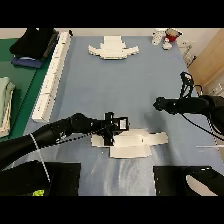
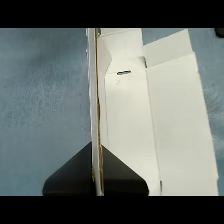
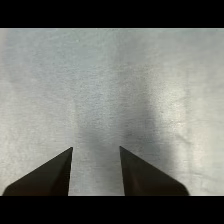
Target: Fold the box.
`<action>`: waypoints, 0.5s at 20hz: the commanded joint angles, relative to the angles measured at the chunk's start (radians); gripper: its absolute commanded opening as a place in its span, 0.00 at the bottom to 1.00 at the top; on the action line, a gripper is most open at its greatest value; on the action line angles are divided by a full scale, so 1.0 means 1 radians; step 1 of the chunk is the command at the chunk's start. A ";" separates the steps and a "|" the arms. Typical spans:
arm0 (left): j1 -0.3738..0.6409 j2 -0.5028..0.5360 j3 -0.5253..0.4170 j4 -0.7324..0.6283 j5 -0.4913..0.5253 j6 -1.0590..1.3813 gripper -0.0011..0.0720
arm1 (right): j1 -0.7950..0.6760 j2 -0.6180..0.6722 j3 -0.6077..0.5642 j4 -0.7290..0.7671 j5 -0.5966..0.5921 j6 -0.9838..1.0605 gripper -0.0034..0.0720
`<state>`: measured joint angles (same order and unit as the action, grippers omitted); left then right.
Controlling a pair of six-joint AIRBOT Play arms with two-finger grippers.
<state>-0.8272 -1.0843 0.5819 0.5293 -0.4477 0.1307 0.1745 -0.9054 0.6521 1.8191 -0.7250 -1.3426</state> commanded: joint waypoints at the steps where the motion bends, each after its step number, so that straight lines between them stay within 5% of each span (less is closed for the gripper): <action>1: -0.001 -0.001 0.000 0.005 -0.094 0.000 0.03 | 0.000 0.001 0.001 0.021 -0.028 0.000 0.55; 7: -0.001 -0.001 0.000 0.005 -0.094 0.000 0.03 | 0.000 0.001 0.001 0.024 -0.108 0.000 0.49; 9: -0.001 -0.001 0.000 0.005 -0.094 0.000 0.03 | 0.000 0.002 0.001 0.039 -0.170 0.000 0.07; 10: -0.001 -0.001 0.000 0.005 -0.094 0.000 0.03 | 0.000 0.003 0.004 0.043 -0.214 0.000 0.05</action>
<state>-0.8280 -1.0855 0.5819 0.5331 -0.5362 0.1303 0.1745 -0.9043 0.6529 1.8473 -0.8471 -1.3411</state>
